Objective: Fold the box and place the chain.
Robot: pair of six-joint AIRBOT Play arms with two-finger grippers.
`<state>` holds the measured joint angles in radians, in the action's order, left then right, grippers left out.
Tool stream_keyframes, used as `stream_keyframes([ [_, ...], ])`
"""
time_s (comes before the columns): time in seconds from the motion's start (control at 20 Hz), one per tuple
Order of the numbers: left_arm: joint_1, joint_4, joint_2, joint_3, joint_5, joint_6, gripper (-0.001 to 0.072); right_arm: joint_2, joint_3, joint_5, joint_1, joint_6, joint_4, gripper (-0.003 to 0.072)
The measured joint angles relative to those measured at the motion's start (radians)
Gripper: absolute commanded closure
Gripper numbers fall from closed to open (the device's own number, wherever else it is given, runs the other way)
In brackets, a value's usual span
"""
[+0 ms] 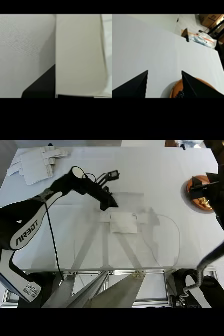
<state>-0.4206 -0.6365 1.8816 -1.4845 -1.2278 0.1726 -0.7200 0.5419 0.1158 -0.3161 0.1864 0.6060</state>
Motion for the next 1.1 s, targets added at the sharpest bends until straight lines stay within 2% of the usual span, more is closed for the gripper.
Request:
stream_keyframes([
  [0.25,-0.014,0.011,0.029,0.002,0.058,-0.110,0.0702,0.000,0.000,-0.003,0.000,0.001,0.000,0.0229],
  [0.65,-0.017,0.119,0.036,0.002,0.129,-0.162,0.0703,0.000,0.000,-0.004,0.000,0.001,0.000,0.0229],
  [1.1,-0.018,0.082,0.055,0.002,0.140,-0.174,0.0703,0.000,0.000,-0.004,0.000,0.002,0.000,0.0229],
])
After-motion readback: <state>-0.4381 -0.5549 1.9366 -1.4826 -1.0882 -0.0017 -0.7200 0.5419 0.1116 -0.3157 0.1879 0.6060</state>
